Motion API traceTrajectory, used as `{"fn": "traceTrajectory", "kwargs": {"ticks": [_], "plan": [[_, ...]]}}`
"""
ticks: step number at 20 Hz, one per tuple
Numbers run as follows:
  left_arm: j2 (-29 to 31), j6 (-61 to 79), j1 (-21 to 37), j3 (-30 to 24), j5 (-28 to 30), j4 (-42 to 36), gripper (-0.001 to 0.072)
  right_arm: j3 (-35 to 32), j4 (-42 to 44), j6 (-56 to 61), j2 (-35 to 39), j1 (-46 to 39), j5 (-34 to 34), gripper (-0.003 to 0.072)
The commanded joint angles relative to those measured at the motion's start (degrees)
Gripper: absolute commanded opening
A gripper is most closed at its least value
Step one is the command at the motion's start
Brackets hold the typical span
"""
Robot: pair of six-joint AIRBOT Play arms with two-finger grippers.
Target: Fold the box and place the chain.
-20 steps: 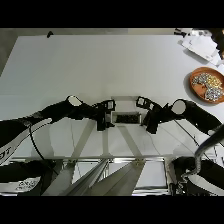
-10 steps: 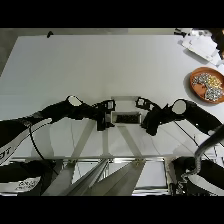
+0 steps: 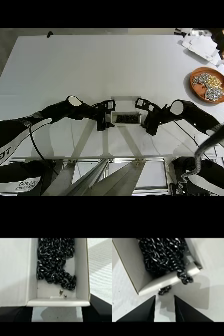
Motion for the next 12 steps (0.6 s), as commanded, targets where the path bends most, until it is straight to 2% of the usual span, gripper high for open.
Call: {"fn": "traceTrajectory", "kwargs": {"ticks": [1,3,6,8,12], "plan": [[0.02,0.0,0.02,0.0,0.0,0.02,0.0342,-0.04,1.14,0.42,-0.33,0.87,-1.75,0.0255],[0.04,0.0,0.02,0.0,0.0,0.02,0.0342,-0.04,1.18,0.94,-0.33,0.87,-1.75,0.0234],[0.04,0.02,0.02,0.0,0.0,0.02,0.0342,-0.04,1.33,1.18,-0.37,0.87,-1.7,0.0151],[0.04,0.0,0.02,0.0,0.0,0.02,0.0342,-0.04,1.33,1.22,-0.63,0.87,-1.27,0.0018],[0.02,0.0,0.02,0.0,0.0,0.02,0.0342,-0.04,0.85,1.51,-0.59,0.85,-0.7,0.0007]]}}
